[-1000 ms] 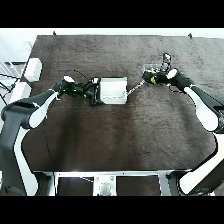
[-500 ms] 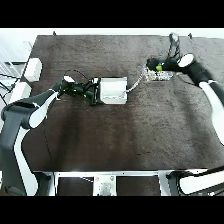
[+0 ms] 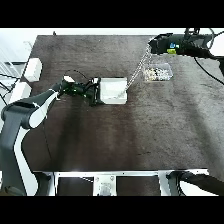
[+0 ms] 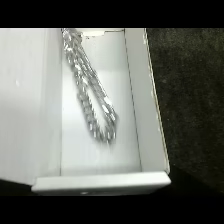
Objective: Fold the box and place the chain.
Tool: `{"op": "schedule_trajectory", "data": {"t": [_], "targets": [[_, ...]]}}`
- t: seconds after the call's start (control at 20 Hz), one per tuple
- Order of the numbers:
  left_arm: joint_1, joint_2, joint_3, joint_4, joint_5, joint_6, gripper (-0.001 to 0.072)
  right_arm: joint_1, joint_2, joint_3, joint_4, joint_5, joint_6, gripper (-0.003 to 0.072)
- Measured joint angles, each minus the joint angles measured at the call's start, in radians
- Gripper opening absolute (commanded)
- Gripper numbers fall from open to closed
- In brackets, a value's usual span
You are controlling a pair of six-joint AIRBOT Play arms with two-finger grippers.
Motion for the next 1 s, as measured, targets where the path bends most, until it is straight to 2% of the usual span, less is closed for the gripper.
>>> {"op": "schedule_trajectory", "data": {"t": [0.55,1.0], "targets": [[0.000,0.000,0.000,0.000,0.000,0.000,0.0419,0.128,0.038,-0.066,-0.025,0.075,0.023,0.0017],[0.000,0.000,0.000,0.000,0.000,0.000,0.0419,0.214,-0.006,-0.174,-0.025,-0.066,0.058,0.0017]]}}
